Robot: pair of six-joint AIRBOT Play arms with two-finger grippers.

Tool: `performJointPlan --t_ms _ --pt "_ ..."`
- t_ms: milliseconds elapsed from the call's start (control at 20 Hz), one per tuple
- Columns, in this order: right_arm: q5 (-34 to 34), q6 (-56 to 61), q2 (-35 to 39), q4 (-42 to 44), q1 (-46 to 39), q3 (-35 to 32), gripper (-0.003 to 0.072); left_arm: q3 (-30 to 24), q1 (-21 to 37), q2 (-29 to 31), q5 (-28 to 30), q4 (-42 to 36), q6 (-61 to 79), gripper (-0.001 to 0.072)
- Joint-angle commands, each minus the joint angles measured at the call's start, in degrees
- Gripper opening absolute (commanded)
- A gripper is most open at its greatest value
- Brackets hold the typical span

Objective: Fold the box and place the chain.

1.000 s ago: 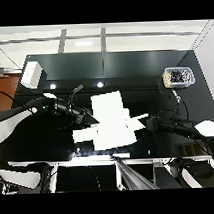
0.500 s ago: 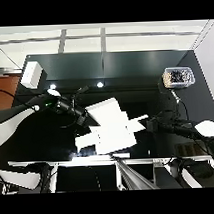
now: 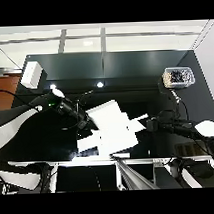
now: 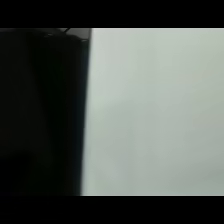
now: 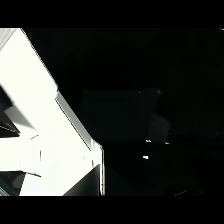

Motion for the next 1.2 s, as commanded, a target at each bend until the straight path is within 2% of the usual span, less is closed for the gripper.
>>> performJointPlan --t_ms 0,50,100,250,300,350,400,600,800,950,1050,1150 --pt "-0.2 0.0 0.0 0.0 0.0 0.0 0.0022 0.1 0.0 0.0 0.3 0.5 0.0 0.0099" --pt "-0.2 0.0 0.0 0.0 0.0 0.0 0.0022 0.1 -0.1 0.0 0.2 0.5 0.0 0.0086" --pt "-0.2 0.0 0.0 0.0 0.0 0.0 0.0022 0.1 -0.1 0.0 0.2 0.5 0.0 0.0037" --pt "-0.2 0.0 0.0 0.5 0.0 0.0 0.0023 0.1 0.0 0.0 0.2 0.5 0.0 0.0032" --pt "-0.1 0.1 0.0 0.5 0.0 0.0 0.0177 0.1 0.0 0.0 0.2 0.5 0.0 0.0032" --pt "-0.2 0.0 0.0 0.5 0.0 0.0 0.0537 0.1 -0.1 0.0 0.2 0.5 -0.2 0.0032" --pt "-0.3 0.0 0.0 0.4 -0.3 0.2 0.0706 0.1 0.0 0.0 0.2 0.5 -1.0 0.0031" --pt "4.2 0.0 0.0 -11.1 -6.9 5.9 0.0715 0.9 -0.2 1.3 2.1 1.0 -1.1 0.0028" --pt "10.1 0.0 0.0 -24.9 -16.3 16.2 0.0714 1.6 -3.3 8.2 12.7 9.2 -1.0 0.0027" --pt "9.1 -1.1 0.0 -31.6 -20.2 19.5 0.0714 1.6 -8.3 15.2 22.6 20.4 -0.9 0.0028" --pt "7.0 -1.1 0.0 -34.5 -21.0 19.5 0.0714 1.6 -11.1 18.4 26.9 26.1 -0.8 0.0029" --pt "5.0 -1.1 0.0 -35.4 -20.9 19.5 0.0714 1.5 -12.5 19.7 29.7 28.1 -0.8 0.0030"
